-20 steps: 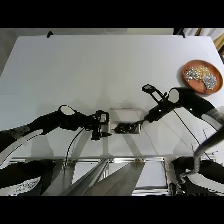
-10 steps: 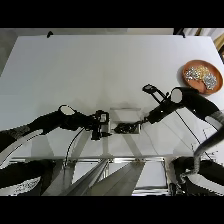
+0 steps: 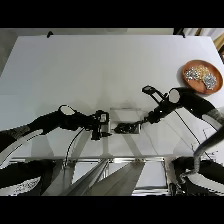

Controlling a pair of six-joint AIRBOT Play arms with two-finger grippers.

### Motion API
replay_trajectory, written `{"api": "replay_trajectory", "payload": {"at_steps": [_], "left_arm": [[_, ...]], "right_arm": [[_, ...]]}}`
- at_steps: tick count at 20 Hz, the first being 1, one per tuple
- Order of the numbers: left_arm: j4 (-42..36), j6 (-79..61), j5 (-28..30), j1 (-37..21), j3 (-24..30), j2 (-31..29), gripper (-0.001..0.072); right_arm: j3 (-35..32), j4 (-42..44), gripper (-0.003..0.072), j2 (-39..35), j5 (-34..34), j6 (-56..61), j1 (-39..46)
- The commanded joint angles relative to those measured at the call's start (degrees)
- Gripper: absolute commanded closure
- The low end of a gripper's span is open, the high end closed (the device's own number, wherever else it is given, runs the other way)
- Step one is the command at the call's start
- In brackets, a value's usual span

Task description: Fold the box and place the chain.

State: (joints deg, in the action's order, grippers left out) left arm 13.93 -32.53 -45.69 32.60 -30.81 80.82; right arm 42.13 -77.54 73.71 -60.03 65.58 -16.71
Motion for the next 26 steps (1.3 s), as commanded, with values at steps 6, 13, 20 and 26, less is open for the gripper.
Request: {"api": "replay_trajectory", "payload": {"at_steps": [6, 13, 20, 26], "left_arm": [[0.0, 0.0, 0.0, 0.0, 0.0, 0.0, 0.0556], [0.0, 0.0, 0.0, 0.0, 0.0, 0.0, 0.0556], [0.0, 0.0, 0.0, 0.0, 0.0, 0.0, 0.0556], [0.0, 0.0, 0.0, 0.0, 0.0, 0.0, 0.0556]], "right_arm": [[0.0, -0.1, 0.0611, 0.5, 2.0, 0.4, -1.5], [0.0, -0.7, 0.0672, -1.1, 2.0, 0.6, -5.8], [0.0, -1.1, 0.0673, -16.5, 0.4, 0.6, -5.8], [0.0, 4.5, 0.0673, -31.3, -0.9, 0.3, -5.9]]}}
